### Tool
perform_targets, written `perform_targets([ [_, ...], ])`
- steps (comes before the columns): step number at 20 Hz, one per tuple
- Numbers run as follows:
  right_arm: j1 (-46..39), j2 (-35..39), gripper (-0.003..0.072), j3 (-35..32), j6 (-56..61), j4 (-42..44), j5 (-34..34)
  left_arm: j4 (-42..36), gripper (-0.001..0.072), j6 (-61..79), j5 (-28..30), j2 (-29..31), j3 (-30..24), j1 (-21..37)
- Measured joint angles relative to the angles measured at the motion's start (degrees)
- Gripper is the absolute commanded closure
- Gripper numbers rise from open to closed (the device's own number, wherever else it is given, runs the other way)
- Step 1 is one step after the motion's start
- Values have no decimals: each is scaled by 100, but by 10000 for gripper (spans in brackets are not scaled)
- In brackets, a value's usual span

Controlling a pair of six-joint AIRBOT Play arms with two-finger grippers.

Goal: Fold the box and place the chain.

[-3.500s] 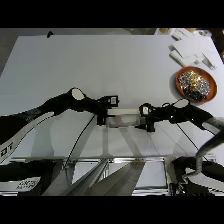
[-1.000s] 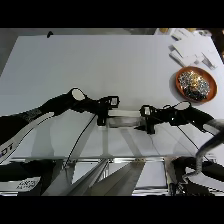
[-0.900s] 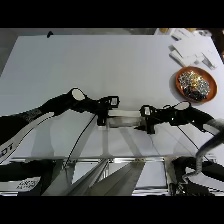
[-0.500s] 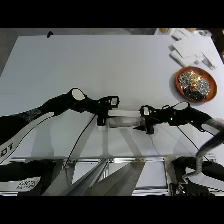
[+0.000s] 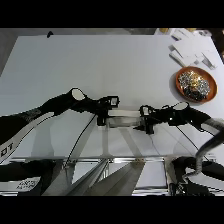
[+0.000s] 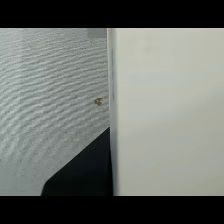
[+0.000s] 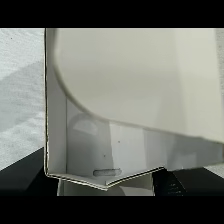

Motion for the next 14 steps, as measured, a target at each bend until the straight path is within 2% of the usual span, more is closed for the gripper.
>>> perform_targets([
  [4,0,0,326,0,-2,0,-2,-2,698,0,0,0,0,0],
  [6,9,0,250,0,0,0,-2,-2,698,0,0,0,0,0],
  [7,33,0,250,0,2,2,-13,-2,698,0,0,0,0,0],
  [11,284,2,305,2,122,0,-157,7,698,0,-4,2,0,4],
  [12,343,2,344,2,179,-7,-210,11,698,2,-4,2,2,7],
  [14,420,2,350,2,295,-37,-267,13,698,2,-2,4,2,7],
])
